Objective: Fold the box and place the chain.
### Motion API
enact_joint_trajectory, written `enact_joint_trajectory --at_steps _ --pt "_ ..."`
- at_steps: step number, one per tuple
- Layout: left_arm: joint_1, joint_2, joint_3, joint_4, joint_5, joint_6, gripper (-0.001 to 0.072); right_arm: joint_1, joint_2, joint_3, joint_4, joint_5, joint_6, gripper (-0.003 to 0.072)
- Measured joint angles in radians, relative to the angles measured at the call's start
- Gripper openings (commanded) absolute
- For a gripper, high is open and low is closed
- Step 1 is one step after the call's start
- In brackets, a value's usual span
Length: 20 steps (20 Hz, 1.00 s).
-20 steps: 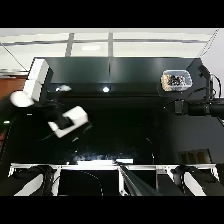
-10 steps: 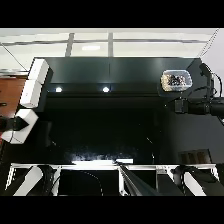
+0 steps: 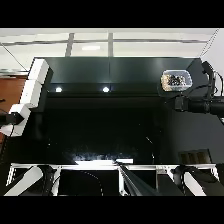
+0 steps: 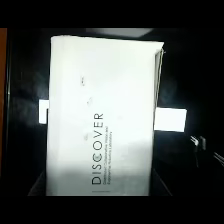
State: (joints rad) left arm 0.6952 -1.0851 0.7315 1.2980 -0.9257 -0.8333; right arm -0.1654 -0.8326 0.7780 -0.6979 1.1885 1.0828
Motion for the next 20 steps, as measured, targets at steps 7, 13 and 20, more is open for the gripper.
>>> enact_joint_trajectory --at_steps 7,13,20 --pt "-0.048 -0.109 0.013 -0.072 0.121 0.0 0.0716 0.0 0.0 0.0 0.037 -0.003 0.016 0.0019" --pt "-0.053 -0.117 0.08 -0.095 0.045 -0.013 0.0712 0.012 0.0 0.0 0.041 0.02 0.034 0.0019" --pt "-0.077 0.013 0.287 -0.101 -0.24 -0.27 0.0029 0.095 0.001 0.11 -0.024 0.063 0.083 0.0018"
